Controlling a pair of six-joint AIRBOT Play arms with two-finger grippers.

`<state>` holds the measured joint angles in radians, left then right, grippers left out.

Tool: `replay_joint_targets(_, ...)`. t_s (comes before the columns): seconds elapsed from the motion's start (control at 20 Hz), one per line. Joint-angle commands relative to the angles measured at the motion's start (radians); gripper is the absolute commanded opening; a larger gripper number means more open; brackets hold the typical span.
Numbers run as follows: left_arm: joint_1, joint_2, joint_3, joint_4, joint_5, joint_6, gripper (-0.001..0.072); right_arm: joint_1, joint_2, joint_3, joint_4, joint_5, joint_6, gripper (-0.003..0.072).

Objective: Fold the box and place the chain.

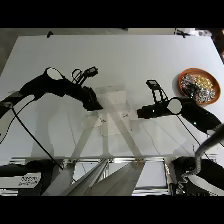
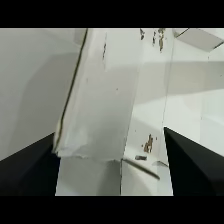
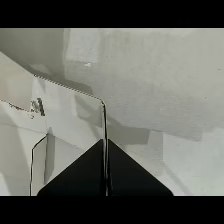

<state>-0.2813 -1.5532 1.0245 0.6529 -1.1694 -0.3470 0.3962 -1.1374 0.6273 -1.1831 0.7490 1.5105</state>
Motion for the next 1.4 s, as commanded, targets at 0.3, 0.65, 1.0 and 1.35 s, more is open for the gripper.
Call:
replay_joint_targets(0.3,0.0,-0.083,0.0,-0.046,-0.01,0.121,0.0526,0.001,0.001,0.0,0.013,0.019,0.0,0.0007)
replay_joint_targets(0.65,-0.001,-0.083,0.0,-0.047,0.036,0.194,0.0209,0.001,0.001,0.0,0.013,0.019,0.001,0.0007)
replay_joint_targets(1.0,-0.001,-0.083,0.0,-0.048,0.009,0.212,0.0007,0.001,0.001,0.001,0.013,0.019,0.0,0.0008)
replay_joint_targets(1.35,-0.021,-0.063,0.0,-0.065,-0.031,0.214,-0.0001,0.001,0.091,0.088,-0.097,0.139,0.0,0.0118)
